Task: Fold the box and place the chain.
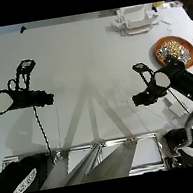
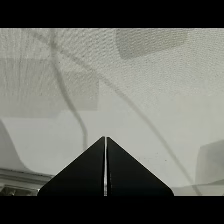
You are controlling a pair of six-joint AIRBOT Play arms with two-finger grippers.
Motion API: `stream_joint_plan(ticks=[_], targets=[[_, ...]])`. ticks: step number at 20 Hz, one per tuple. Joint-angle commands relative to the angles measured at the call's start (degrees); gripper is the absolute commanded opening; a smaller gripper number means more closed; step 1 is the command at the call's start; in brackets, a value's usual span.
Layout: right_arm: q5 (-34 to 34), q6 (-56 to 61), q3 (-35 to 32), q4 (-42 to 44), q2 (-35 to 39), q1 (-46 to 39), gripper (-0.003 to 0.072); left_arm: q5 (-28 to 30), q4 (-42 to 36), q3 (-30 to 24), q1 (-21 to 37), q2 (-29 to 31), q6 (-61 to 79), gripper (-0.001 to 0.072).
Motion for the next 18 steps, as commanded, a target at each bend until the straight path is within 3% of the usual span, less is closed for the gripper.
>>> stream_joint_plan(ticks=[1, 12, 16, 18], targets=[[0.0, 0.0, 0.0, 0.0, 0.0, 0.1, 0.0023, 0.0, 0.0, 0.0, 0.0, 0.0, 0.0, 0.0011], [-0.7, -3.8, 0.3, 0.4, 0.0, -0.1, 0.0023, 0.0, 0.0, 0.0, 0.0, 0.0, 0.0, 0.0011], [8.1, -8.3, 8.1, -17.1, 0.1, -8.4, 0.0024, 0.0, 0.0, 0.0, 0.0, 0.0, 0.0, 0.0011], [7.6, -12.2, 10.8, -27.9, 0.1, -15.2, 0.0024, 0.0, 0.0, 0.0, 0.0, 0.0, 0.0, 0.0011]])
